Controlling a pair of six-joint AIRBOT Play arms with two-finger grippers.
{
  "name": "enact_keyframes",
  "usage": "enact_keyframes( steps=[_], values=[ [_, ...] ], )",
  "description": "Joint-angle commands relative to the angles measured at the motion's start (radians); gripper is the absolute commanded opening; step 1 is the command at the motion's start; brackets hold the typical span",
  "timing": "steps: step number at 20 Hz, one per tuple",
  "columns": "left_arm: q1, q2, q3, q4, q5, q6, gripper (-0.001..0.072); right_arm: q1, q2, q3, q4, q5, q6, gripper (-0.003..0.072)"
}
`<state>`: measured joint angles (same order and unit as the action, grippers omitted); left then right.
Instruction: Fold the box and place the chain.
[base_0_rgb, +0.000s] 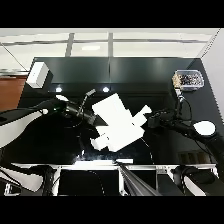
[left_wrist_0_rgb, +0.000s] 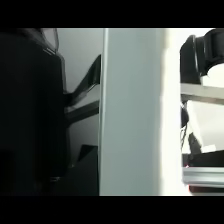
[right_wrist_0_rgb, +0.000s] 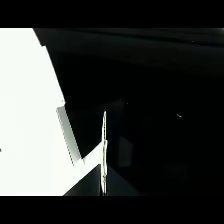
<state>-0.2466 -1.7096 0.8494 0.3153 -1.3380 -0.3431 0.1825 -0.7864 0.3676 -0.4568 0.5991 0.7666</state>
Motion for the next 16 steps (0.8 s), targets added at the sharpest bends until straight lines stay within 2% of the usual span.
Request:
enact_keyframes(
  steps=[1,2,3,5,7,8,10,12,14,16],
  values=[
    [0.001,-0.001,0.027,0.044,0.002,0.006,0.0024,-0.005,0.002,0.017,-0.086,0.007,0.000,0.0284],
    [0.001,0.000,0.041,0.046,0.002,0.006,0.0024,-0.011,0.002,0.040,-0.156,0.021,-0.001,0.0553],
    [0.000,0.001,0.060,0.048,0.002,0.006,0.0023,-0.023,0.003,0.075,-0.246,0.048,-0.001,0.0642],
    [-0.016,0.017,0.096,0.077,0.012,0.008,0.0021,-0.047,0.003,0.174,-0.483,0.119,-0.002,0.0642],
    [-0.065,0.076,0.117,0.177,0.092,0.012,0.0020,-0.051,0.003,0.265,-0.705,0.175,-0.037,0.0635],
    [-0.101,0.118,0.119,0.228,0.152,0.044,0.0020,-0.051,0.003,0.285,-0.760,0.177,-0.065,0.0634],
    [-0.186,0.200,0.119,0.308,0.293,0.130,0.0021,-0.051,-0.001,0.286,-0.768,0.207,-0.155,0.0634],
    [-0.251,0.230,0.119,0.341,0.406,0.236,0.0022,-0.051,-0.021,0.269,-0.716,0.256,-0.229,0.0634],
    [-0.304,0.226,0.119,0.414,0.460,0.364,0.0022,-0.040,-0.033,0.222,-0.612,0.248,-0.306,0.0634],
    [-0.346,0.210,0.119,0.523,0.510,0.369,0.0023,-0.013,-0.044,0.182,-0.532,0.215,-0.321,0.0634]
  ],
)
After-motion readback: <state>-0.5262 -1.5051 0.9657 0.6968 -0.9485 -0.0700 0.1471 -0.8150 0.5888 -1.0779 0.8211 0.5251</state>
